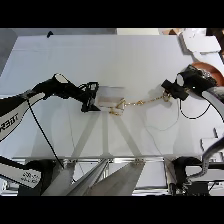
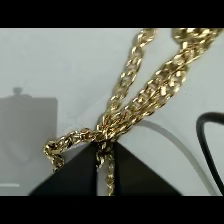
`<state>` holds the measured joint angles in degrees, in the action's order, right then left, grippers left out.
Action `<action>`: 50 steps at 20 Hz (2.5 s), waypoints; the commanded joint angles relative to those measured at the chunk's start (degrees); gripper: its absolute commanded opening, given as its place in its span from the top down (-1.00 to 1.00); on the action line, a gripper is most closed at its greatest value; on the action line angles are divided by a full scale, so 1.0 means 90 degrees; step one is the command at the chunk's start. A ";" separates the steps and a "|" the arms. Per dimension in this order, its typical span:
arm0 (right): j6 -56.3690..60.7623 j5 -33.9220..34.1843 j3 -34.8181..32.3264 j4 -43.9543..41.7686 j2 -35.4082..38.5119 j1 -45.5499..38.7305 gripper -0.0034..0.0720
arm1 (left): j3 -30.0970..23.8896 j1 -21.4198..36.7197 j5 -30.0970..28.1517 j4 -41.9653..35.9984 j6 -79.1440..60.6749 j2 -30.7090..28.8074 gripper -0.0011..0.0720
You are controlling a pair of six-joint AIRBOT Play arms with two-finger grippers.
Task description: Fold the box and place the chain.
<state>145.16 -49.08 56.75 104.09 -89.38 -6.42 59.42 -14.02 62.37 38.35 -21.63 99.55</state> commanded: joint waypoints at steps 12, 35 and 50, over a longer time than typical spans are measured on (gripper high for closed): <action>-0.2956 -0.0350 0.0017 -0.0041 0.1715 0.0119 0.88 | 0.0000 -0.0002 -0.0002 0.0002 0.0000 0.0002 0.06; -0.2654 0.1273 0.0017 -0.0561 0.2628 0.5083 0.88 | 0.0000 -0.0002 -0.0002 0.0002 0.0000 0.0002 0.06; -0.3334 0.1826 0.0015 -0.0763 0.1207 0.5076 0.88 | 0.0000 -0.0002 0.0000 0.0000 0.0000 0.0002 0.06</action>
<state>116.14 -28.93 56.86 97.27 -74.32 39.24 59.42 -14.02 62.37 38.35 -21.61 99.55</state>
